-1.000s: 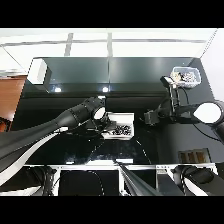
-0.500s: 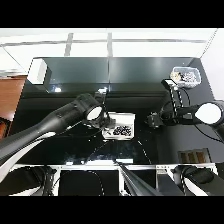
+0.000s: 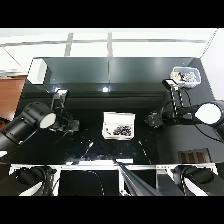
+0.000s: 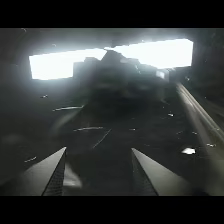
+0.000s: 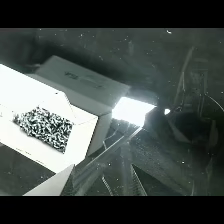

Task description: Fold the box and place the chain.

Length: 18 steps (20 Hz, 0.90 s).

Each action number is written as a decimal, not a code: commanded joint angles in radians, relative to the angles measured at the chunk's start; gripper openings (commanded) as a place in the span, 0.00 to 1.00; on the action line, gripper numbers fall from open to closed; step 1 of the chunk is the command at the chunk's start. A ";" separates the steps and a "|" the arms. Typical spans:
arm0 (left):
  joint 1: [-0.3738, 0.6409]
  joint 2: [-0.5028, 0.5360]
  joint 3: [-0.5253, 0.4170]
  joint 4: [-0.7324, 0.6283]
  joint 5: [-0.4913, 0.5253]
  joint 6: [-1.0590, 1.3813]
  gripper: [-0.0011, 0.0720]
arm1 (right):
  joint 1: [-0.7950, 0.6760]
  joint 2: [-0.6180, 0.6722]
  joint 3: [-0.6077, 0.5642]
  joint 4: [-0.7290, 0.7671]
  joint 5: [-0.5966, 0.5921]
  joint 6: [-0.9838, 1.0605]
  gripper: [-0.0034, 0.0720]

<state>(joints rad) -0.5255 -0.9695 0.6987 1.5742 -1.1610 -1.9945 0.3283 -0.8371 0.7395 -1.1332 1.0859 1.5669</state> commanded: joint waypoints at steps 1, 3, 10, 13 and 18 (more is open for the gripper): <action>0.206 0.019 -0.160 -0.617 0.241 0.681 0.66 | 0.001 0.001 0.000 -0.001 -0.006 0.039 0.60; 0.240 -0.020 -0.176 -0.892 0.165 1.212 0.66 | 0.001 0.001 0.000 -0.002 -0.006 0.053 0.60; 0.168 -0.126 -0.175 -0.954 0.175 2.105 0.99 | 0.001 0.001 0.000 -0.002 -0.008 0.088 0.60; 0.152 -0.161 -0.170 -0.954 0.278 2.239 0.99 | 0.001 0.001 0.000 -0.002 -0.009 0.094 0.60; 0.123 -0.248 -0.152 -1.019 0.313 2.305 0.99 | 0.001 0.001 0.000 -0.002 -0.016 0.095 0.60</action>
<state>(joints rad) -0.3851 -1.1763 0.5392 0.6102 -0.8913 0.2142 0.3283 -0.8371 0.7395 -1.1347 1.0729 1.6581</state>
